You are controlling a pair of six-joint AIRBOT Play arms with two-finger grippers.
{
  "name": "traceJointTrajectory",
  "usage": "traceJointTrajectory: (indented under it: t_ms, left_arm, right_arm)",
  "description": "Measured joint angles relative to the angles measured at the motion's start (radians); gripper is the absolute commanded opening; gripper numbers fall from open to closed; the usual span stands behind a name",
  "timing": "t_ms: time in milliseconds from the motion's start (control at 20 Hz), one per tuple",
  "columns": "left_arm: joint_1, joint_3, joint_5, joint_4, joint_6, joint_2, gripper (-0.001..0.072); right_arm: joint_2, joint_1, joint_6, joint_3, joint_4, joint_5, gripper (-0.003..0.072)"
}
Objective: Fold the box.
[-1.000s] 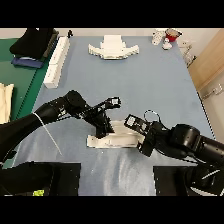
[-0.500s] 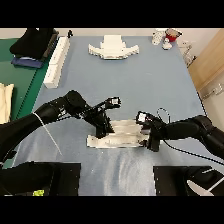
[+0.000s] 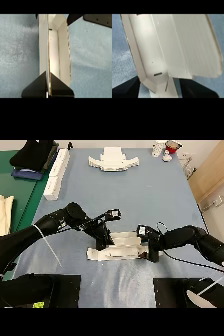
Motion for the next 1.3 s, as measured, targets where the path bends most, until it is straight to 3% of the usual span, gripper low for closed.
traceJointTrajectory:
  t_ms: [1050, 1250, 1300]
  left_arm:
    - [0.000, 0.000, 0.000, 0.000, 0.000, 0.000, 0.0012]
    - [0.000, 0.000, 0.000, 0.000, 0.000, 0.000, 0.0012]
    - [0.000, 0.000, 0.000, 0.000, 0.000, 0.000, 0.0012]
  right_arm:
    - [-0.036, 0.024, -0.018, 0.000, 0.013, 0.010, 0.0709]
    - [-0.044, 0.029, -0.045, -0.005, 0.014, 0.015, 0.0689]
    - [-0.045, 0.029, -0.054, -0.005, 0.014, 0.016, 0.0637]
